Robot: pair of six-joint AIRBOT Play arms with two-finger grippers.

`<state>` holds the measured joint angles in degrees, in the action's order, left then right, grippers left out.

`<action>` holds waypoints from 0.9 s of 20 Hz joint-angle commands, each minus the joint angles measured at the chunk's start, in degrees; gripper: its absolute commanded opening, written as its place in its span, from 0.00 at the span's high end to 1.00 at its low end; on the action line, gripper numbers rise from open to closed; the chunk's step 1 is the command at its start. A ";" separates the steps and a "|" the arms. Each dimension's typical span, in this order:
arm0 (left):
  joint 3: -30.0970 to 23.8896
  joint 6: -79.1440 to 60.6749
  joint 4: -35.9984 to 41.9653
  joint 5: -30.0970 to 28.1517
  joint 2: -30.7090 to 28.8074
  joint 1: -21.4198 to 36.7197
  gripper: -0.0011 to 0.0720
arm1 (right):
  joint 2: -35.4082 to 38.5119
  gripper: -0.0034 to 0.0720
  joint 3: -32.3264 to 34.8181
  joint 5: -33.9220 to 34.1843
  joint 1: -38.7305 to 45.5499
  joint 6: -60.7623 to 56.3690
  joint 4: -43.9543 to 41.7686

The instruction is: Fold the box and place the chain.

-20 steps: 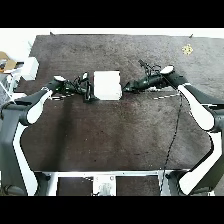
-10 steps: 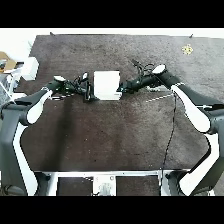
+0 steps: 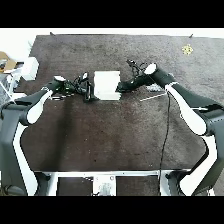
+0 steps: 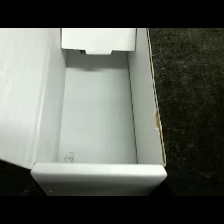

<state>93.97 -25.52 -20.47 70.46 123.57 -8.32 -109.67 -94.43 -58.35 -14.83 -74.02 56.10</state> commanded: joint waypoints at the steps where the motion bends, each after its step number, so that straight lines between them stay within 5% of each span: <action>1: 0.02 -0.02 -0.07 0.00 0.02 0.02 0.27 | -0.79 0.37 -5.27 -3.30 -3.30 -10.62 16.41; 7: 0.02 -0.02 -0.07 0.00 0.02 0.02 0.27 | -9.77 0.38 -19.47 -13.66 -9.03 -21.57 28.20; 9: 0.02 -0.02 -0.07 0.00 0.02 0.04 0.27 | -10.36 0.38 -20.20 -13.35 -10.47 -24.09 29.40; 10: 0.02 -0.02 -0.07 -0.02 0.00 0.04 0.27 | -10.34 0.54 -20.20 -13.22 -11.08 -25.62 30.82; 11: 0.02 -0.02 -0.07 0.00 0.00 0.04 0.27 | -10.34 0.57 -20.20 -13.27 -11.34 -26.86 31.39; 18: 0.02 -0.02 -0.07 0.00 0.00 0.04 0.27 | -10.36 0.57 -20.09 -12.83 -11.30 -32.74 34.56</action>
<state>93.97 -25.54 -20.53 70.48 123.57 -8.34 -119.90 -114.37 -71.42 -26.02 -103.59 88.12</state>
